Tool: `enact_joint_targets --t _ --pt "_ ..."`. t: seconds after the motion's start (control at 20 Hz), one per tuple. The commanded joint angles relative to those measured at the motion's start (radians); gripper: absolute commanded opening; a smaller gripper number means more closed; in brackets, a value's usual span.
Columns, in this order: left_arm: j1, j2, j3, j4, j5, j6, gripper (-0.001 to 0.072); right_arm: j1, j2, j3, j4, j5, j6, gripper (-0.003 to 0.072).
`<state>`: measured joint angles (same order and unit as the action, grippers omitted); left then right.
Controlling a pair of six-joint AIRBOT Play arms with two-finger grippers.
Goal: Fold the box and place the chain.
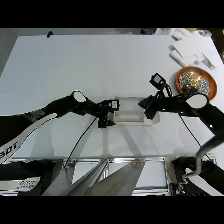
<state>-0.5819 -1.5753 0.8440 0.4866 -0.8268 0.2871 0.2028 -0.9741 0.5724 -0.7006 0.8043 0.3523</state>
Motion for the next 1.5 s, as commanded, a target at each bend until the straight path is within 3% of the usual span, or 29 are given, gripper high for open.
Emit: enact_joint_targets --t 0.0,0.1,0.2,0.3,0.35,0.5,0.95,1.3,1.45 --pt "0.001 0.001 0.000 0.000 0.000 0.000 0.0139 0.001 0.089 0.001 -0.275 0.137 -0.005 0.0017" --pt "0.001 0.001 0.000 0.000 0.000 0.000 0.0139 0.001 0.084 -0.002 -0.483 0.206 -0.092 0.0018" --pt "0.001 0.001 0.000 0.000 0.000 0.000 0.0139 0.001 0.072 -0.015 -0.541 0.220 -0.171 0.0030" --pt "0.001 0.001 0.000 0.000 0.000 0.000 0.0139 0.001 0.048 -0.037 -0.421 0.183 -0.309 0.0169" --pt "0.001 0.001 0.000 0.000 0.000 0.000 0.0139 0.001 0.032 -0.050 -0.355 0.154 -0.383 0.0182" --pt "0.001 0.001 0.000 0.000 0.000 0.000 0.0139 0.001 -0.011 -0.063 -0.294 0.131 -0.494 0.0153" --pt "0.001 0.001 0.000 0.000 0.000 0.000 0.0139 0.001 -0.106 -0.063 -0.214 0.001 -0.493 0.0153" --pt "0.001 0.001 0.000 0.000 0.000 0.000 0.0139 0.001 -0.120 -0.063 -0.035 0.018 -0.586 0.0151" --pt "0.001 0.001 0.000 0.000 0.000 0.000 0.0139 0.001 -0.121 -0.070 -0.023 0.018 -0.590 0.0151"
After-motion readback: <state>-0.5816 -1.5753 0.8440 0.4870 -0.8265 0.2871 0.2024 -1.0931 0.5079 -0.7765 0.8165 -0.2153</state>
